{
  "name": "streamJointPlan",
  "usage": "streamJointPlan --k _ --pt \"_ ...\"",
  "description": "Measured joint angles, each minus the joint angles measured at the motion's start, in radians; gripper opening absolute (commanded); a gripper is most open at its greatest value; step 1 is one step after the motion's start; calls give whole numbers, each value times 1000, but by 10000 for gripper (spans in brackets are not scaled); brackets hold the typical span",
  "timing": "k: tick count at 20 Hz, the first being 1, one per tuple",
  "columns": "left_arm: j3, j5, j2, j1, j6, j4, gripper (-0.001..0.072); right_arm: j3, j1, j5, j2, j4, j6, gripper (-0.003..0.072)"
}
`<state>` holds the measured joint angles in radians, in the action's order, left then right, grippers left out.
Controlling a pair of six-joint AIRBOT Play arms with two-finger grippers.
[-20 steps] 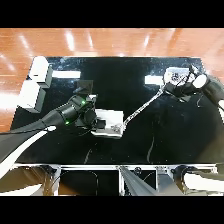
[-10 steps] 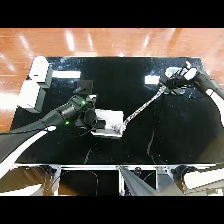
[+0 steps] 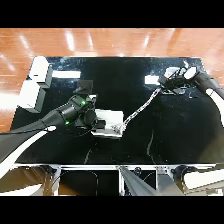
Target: Fold the box and place the chain.
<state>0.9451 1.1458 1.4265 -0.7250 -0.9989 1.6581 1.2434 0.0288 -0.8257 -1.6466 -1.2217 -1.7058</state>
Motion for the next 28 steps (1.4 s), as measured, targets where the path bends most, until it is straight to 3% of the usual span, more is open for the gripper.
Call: streamJointPlan --k 4,16,23,28 --pt "0 -1 0 0 0 0 23 0 1 -79 141 -6 99 42" --pt "0 -14 -1 0 0 0 23 0 1 -271 728 49 250 42" --pt "0 -21 -1 0 0 0 23 0 -19 -428 874 309 391 42" --pt "0 -22 -1 0 0 0 23 4 -174 -395 895 424 430 42"
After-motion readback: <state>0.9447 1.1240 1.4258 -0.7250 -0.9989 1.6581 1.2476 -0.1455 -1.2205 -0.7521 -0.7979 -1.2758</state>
